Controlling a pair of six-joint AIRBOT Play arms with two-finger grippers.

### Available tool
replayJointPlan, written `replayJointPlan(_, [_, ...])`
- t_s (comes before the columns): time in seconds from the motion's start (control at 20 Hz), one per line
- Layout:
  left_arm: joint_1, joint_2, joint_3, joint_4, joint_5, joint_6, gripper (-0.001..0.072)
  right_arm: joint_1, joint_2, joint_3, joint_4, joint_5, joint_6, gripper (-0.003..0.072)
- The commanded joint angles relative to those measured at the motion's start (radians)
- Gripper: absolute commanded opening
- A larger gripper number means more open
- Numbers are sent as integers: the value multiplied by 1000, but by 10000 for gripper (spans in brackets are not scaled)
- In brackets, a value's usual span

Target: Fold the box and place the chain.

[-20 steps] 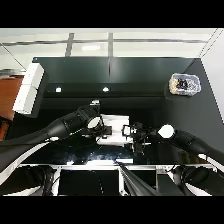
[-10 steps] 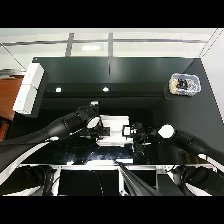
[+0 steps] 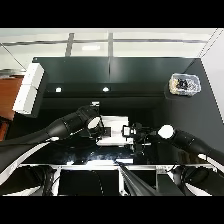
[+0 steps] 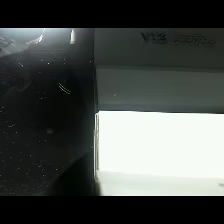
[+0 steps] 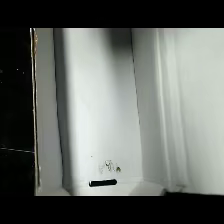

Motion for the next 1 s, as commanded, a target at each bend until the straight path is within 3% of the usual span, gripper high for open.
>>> replayJointPlan(0.0, [-1, 0, 3, 15, 7, 2, 32, 0, 13, 2, -2, 16, 5, 692])
replayJointPlan(0.45, [0, 0, 2, 56, 31, 1, 32, -1, 103, 68, -388, 160, 154, 687])
replayJointPlan(0.6, [-1, 0, 2, 57, 31, 1, 32, 0, 102, 68, -380, 126, 157, 686])
replayJointPlan(0.7, [-2, 0, 2, 58, 33, 1, 32, 0, 99, 68, -367, 118, 157, 571])
replayJointPlan(0.95, [-2, 0, 2, 57, 33, 1, 32, 0, 98, 68, -309, 77, 158, 569])
